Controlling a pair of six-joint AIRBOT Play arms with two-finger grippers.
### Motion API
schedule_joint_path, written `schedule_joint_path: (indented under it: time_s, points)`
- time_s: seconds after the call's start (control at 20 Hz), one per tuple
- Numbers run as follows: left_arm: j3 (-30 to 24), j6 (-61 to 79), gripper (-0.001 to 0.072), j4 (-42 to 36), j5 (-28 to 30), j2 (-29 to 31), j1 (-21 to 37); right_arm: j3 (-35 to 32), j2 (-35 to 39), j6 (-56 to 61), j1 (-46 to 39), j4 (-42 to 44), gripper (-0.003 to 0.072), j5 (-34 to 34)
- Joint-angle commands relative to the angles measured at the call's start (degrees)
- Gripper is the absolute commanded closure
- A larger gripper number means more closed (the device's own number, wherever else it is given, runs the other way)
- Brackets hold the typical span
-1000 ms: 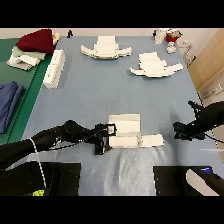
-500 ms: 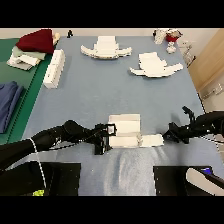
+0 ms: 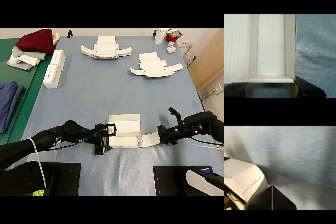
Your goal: Fold the box.
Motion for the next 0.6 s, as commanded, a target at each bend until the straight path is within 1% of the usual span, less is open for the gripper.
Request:
schedule_joint_path:
  time_s: [0.0, 0.25, 0.3, 0.35, 0.4, 0.5, 0.55]
  points:
    - [0.04, 0.0, 0.0195, 0.0, 0.0, 0.04, -0.02, 0.11, 0.5, -0.02, 5.05, 3.56, 0.0685, 0.44]
    - [0.04, 0.0, 0.0195, 0.0, 0.0, 0.04, -0.02, 1.66, 6.88, 0.31, 5.81, 3.78, 0.0682, -0.37]
    - [0.04, 0.0, 0.0195, 0.0, 0.0, 0.04, -0.02, 1.66, 8.07, 0.28, 5.88, 3.72, 0.065, -0.87]
    - [0.04, 0.0, 0.0194, 0.0, 0.0, 0.04, -0.02, 1.66, 9.09, 0.26, 5.88, 3.65, 0.0516, -1.36]
    - [0.04, 0.0, 0.0194, 0.0, 0.0, 0.04, -0.02, 1.68, 9.86, 0.2, 5.95, 3.67, 0.0438, -1.75]
    - [0.04, 0.0, 0.0195, 0.0, 0.0, 0.04, -0.02, 1.7, 10.69, -1.11, 6.58, 3.69, 0.0437, -2.21]
    - [0.04, 0.0, 0.0194, 0.0, 0.02, 0.04, -0.02, 1.84, 10.71, -1.7, 6.95, 3.67, 0.0357, -2.6]
